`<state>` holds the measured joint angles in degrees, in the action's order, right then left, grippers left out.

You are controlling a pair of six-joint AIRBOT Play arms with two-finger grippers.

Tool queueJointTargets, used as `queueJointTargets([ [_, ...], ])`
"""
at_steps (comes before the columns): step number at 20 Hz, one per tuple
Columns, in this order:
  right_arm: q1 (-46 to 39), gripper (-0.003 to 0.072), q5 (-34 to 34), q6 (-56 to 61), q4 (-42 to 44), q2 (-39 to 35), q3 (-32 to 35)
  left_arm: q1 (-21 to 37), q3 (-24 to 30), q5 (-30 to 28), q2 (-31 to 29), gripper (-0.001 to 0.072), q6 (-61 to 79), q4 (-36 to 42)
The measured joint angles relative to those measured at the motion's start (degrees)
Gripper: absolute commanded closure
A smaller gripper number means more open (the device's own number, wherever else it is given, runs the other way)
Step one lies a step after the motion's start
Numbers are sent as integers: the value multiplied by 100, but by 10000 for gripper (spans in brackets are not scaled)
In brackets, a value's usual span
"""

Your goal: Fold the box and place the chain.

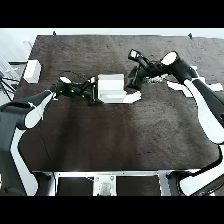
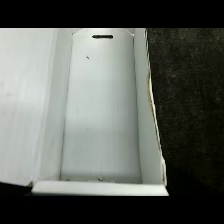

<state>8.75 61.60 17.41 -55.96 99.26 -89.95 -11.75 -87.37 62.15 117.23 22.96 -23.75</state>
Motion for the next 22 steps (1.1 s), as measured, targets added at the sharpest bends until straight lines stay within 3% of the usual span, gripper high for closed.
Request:
queueJointTargets([
  [5, -26, 48, -57, -824, -304, -7, 658, 0, 0, 0, 0, 359, -2, 0],
  [13, -28, 49, -258, -1969, 422, 289, 844, 0, 0, 0, 0, 359, -4, 0],
  [14, -28, 98, -304, -2039, 466, 315, 850, 0, 0, 0, 0, 359, -4, 2],
  [17, -28, 113, -387, -2168, 678, 356, 855, 0, 0, -2, 0, 360, -4, 2],
  [18, -28, 236, -389, -2216, 732, 369, 859, 0, 0, -2, 0, 359, -4, 0],
  [20, -24, 280, -356, -2280, 861, 382, 857, 0, 0, -4, 0, 359, -4, 0],
  [21, -22, 366, -326, -2319, 922, 391, 859, 0, 0, -7, 0, 359, -4, 2],
  [22, -22, 389, -297, -2339, 981, 398, 859, 0, 0, -7, 0, 359, -4, 2],
])
